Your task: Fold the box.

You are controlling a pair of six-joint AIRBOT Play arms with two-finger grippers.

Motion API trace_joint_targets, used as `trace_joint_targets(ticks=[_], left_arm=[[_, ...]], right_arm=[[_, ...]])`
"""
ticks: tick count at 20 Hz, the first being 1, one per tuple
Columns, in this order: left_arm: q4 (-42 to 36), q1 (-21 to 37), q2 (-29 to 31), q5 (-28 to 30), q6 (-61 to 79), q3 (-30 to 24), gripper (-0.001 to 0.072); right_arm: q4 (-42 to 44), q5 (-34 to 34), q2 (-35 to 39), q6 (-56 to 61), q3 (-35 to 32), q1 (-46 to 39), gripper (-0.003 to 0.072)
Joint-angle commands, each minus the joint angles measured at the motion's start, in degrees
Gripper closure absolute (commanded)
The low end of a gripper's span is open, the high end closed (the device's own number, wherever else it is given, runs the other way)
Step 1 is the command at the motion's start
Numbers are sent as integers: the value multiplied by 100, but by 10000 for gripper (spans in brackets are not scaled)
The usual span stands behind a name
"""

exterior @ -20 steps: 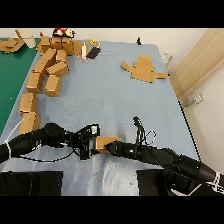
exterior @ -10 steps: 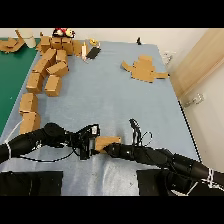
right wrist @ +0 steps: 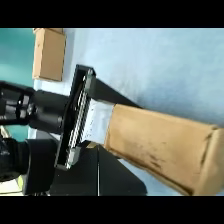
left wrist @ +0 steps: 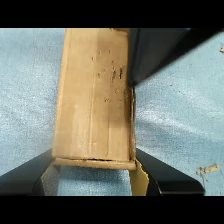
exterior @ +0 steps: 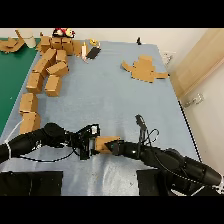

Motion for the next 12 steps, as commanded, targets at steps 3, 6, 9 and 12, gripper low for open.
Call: trace_joint_targets(ticks=[3,6,9,12], left_arm=[[7,4,2,2,11,2,186],[7,4,2,2,11,2,186],[7,4,2,2,9,2,186],[-13,4,2,66,28,26,187]], right_arm=[[-2824,-1961,286,1639,435,-1272,684],[-4444,-3722,44,2400,1338,-2041,683],[-4756,-4848,-562,2352,2199,-2664,682],[-4723,-5084,-1252,2199,2601,-2820,682]])
